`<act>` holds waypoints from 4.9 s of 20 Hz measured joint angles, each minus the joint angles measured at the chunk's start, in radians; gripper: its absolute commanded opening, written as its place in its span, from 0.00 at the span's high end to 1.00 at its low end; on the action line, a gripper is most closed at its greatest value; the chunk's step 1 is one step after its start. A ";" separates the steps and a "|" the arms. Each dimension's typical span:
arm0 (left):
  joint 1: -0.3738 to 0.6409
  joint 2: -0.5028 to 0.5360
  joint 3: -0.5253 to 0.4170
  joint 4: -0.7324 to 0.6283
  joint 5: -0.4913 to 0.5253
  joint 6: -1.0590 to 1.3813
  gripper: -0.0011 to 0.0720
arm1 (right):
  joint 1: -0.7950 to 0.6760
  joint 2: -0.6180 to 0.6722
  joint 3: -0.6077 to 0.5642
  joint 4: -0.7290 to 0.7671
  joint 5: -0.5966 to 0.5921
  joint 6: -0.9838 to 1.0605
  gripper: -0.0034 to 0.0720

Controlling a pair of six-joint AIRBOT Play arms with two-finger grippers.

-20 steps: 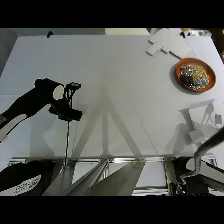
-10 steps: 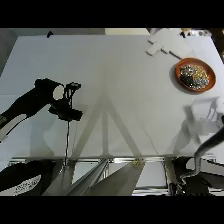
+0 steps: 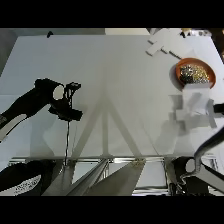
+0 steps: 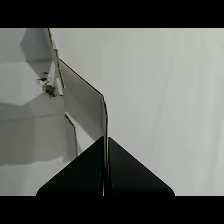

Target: Fold the box and place the chain.

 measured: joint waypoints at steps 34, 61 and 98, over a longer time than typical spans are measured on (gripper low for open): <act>0.271 -0.001 -0.004 -0.749 0.109 0.849 0.13 | 0.937 0.283 -0.281 0.590 -0.092 0.235 0.93; 0.134 -0.171 -0.100 -1.081 0.203 1.533 0.98 | 0.937 0.288 -0.281 0.590 -0.081 0.235 0.32; -0.113 -0.280 0.048 -0.911 0.460 1.840 0.97 | 0.937 0.409 -0.188 0.372 0.016 0.269 0.43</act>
